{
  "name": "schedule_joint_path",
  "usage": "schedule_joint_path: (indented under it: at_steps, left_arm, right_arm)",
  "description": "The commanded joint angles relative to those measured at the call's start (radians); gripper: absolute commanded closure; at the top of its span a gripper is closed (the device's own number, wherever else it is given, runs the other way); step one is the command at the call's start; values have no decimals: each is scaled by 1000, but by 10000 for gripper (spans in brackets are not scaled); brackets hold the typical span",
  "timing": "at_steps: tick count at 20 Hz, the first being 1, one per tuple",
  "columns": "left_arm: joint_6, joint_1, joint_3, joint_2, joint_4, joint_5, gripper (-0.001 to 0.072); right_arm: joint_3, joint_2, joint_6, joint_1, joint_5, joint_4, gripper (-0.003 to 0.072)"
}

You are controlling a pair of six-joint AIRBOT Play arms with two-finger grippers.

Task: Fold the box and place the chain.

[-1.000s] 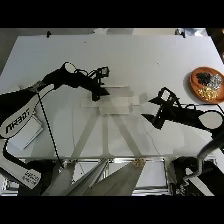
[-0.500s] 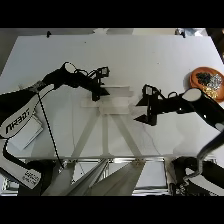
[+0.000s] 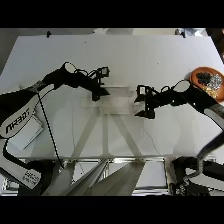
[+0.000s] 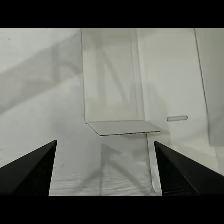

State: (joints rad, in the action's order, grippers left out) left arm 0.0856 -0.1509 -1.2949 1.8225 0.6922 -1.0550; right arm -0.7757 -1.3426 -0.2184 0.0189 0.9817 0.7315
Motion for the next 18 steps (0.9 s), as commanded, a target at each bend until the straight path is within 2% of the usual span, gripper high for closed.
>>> schedule_joint_path:
  at_steps: [1,6,10,18]
  left_arm:
    - [0,0,0,0,0,0,695]
    - [0,0,0,0,0,0,695]
    - [0,0,0,0,0,0,695]
    - [0,0,0,0,0,0,695]
  right_arm:
    - [7,-56,-22,8,-52,-6,4]
    - [62,-58,0,19,-195,-138,4]
    - [103,-58,-1,19,-239,-204,4]
    - [116,-58,-26,19,-244,-351,4]
